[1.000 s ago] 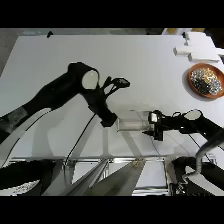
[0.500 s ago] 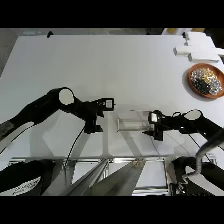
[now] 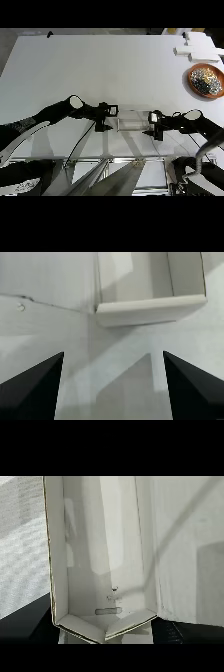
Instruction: Fold the box and place the chain.
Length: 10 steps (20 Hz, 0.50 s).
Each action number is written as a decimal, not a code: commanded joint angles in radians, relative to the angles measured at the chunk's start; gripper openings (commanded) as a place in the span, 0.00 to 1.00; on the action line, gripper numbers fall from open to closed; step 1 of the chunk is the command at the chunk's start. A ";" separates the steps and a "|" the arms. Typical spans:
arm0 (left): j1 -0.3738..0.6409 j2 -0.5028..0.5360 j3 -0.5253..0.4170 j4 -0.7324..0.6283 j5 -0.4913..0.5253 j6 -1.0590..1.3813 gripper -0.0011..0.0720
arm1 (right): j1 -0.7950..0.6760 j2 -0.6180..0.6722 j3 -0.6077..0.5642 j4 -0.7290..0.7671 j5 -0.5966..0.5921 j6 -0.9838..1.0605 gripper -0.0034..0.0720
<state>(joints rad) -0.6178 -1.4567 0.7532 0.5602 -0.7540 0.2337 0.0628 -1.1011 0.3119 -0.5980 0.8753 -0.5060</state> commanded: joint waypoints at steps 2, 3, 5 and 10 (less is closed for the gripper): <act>-0.028 -0.021 -0.002 -0.051 -0.009 0.034 0.97 | 0.000 0.000 0.000 0.000 0.000 0.000 0.46; -0.036 -0.024 -0.002 -0.051 -0.008 0.035 0.97 | 0.000 0.000 0.000 0.000 0.000 0.000 0.46; -0.045 -0.032 -0.002 -0.051 -0.005 0.031 0.97 | 0.000 0.000 0.000 0.000 0.000 0.000 0.46; -0.062 -0.032 -0.002 -0.053 -0.011 -0.006 0.97 | 0.000 0.000 0.000 0.000 0.000 0.000 0.46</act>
